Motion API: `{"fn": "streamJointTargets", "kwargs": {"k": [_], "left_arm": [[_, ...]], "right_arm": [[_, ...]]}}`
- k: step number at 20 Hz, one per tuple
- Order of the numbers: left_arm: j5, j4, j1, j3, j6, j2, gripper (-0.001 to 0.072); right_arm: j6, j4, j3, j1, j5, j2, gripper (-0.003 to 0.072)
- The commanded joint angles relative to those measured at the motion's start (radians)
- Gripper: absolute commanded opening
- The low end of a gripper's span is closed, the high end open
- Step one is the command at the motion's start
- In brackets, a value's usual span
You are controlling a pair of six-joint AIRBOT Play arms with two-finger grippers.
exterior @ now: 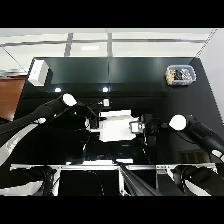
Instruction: Fold the box and place the chain.
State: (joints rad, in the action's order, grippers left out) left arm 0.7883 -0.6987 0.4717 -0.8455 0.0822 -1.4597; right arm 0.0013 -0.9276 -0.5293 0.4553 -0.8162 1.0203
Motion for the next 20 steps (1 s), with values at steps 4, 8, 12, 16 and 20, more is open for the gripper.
{"fn": "streamJointTargets", "kwargs": {"k": [4,8,12,16,20], "left_arm": [[-0.001,-0.002,0.001,-0.001,0.000,-0.001,0.0024],[-0.001,-0.002,0.001,-0.001,0.000,-0.001,0.0024],[0.001,-0.002,0.001,-0.001,0.000,-0.001,0.0024],[0.001,-0.002,0.002,-0.001,0.000,-0.001,0.0024],[0.001,-0.002,0.002,-0.001,0.000,-0.001,0.0024]], "right_arm": [[-0.051,0.018,0.008,0.097,0.123,0.048,0.0697],[-0.049,0.023,0.008,0.097,0.163,0.073,0.0696],[0.015,0.000,-0.022,0.087,0.149,0.024,0.0697],[0.048,0.049,-0.044,0.048,0.168,0.013,0.0697],[0.046,0.151,-0.044,0.002,0.214,0.013,0.0697]]}}
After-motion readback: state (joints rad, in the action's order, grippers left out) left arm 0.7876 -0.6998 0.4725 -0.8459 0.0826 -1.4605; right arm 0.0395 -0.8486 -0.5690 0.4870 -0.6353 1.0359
